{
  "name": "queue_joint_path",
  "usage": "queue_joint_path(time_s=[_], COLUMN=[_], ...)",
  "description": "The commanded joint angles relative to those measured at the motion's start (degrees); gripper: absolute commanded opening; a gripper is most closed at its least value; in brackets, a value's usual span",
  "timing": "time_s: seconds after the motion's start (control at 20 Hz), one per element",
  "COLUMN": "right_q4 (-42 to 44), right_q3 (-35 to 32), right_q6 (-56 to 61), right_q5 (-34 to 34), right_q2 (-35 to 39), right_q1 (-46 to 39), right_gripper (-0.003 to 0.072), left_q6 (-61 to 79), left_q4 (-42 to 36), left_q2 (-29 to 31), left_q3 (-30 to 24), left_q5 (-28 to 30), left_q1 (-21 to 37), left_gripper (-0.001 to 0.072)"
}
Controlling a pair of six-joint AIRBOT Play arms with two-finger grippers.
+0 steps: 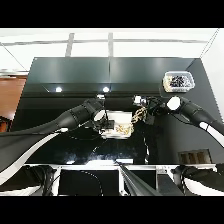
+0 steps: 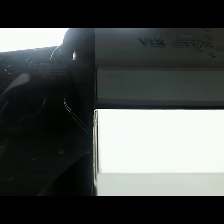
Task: Fold the box and place the chain.
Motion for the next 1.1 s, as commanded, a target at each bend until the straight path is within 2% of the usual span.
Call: queue_joint_path(time_s=[0.0,0.3,0.4,0.45,0.5,0.6,0.65,0.8,0.95,1.05], right_q4=[1.0,1.6,1.6,1.6,1.6,1.6,1.6,1.3,-2.9,-6.6], right_q3=[1.2,1.4,1.4,1.4,1.4,1.4,1.4,1.4,1.6,2.8], right_q6=[-2.4,3.0,3.1,3.1,3.1,3.1,3.1,4.9,14.3,22.8], right_q5=[1.1,1.2,1.6,1.7,1.8,2.6,3.2,2.9,1.8,3.8], right_q2=[-2.2,-2.5,-2.5,-2.5,-2.5,-2.5,-2.4,-0.9,3.3,7.3], right_q1=[0.0,-0.5,-0.4,-0.4,-0.4,-0.4,-0.4,-0.4,-0.4,-0.5], right_gripper=[0.0714,0.0712,0.0660,0.0660,0.0590,0.0296,0.0035,0.0012,0.0012,0.0012], left_q6=[0.0,0.0,0.0,0.0,0.0,0.0,0.0,0.0,0.0,0.0], left_q4=[0.0,0.0,0.0,0.0,0.0,0.0,0.0,0.0,0.0,0.0], left_q2=[0.0,0.0,0.0,0.0,0.0,0.0,0.0,0.0,0.0,0.0], left_q3=[0.0,0.0,0.0,0.0,0.0,0.0,0.0,0.0,0.0,0.0], left_q5=[0.0,0.0,0.0,0.0,0.0,0.0,0.0,0.0,0.0,0.0], left_q1=[0.0,0.0,0.0,0.0,0.0,0.0,0.0,0.0,0.0,0.0], left_gripper=[0.0031,0.0031,0.0031,0.0031,0.0031,0.0032,0.0031,0.0031,0.0031,0.0032])
